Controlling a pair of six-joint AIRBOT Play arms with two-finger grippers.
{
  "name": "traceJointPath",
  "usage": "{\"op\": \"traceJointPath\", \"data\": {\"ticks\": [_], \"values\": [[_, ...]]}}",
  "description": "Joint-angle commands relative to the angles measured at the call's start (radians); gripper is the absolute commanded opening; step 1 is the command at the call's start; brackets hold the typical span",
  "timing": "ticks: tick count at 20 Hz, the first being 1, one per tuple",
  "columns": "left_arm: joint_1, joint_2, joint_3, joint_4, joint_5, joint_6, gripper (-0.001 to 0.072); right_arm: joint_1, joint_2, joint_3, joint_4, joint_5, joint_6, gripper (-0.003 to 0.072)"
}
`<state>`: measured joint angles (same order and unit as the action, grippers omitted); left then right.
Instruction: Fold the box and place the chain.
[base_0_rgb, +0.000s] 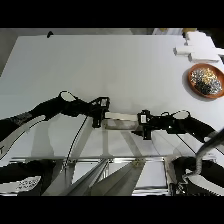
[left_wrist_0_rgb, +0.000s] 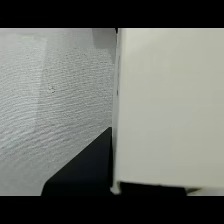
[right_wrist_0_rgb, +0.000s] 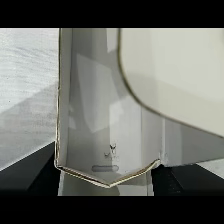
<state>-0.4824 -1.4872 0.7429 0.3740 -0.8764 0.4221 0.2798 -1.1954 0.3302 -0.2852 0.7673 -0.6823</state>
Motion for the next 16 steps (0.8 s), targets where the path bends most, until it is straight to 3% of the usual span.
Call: {"op": "traceJointPath", "data": {"ticks": [1,16], "values": [[0.001,0.0,0.0,0.0,0.0,0.0,0.0011,0.001,0.0,0.001,-0.003,0.0,0.0,0.044],[0.001,0.0,0.0,0.0,0.004,0.0,0.0011,0.001,0.0,0.001,-0.003,0.001,0.0,0.044]]}}
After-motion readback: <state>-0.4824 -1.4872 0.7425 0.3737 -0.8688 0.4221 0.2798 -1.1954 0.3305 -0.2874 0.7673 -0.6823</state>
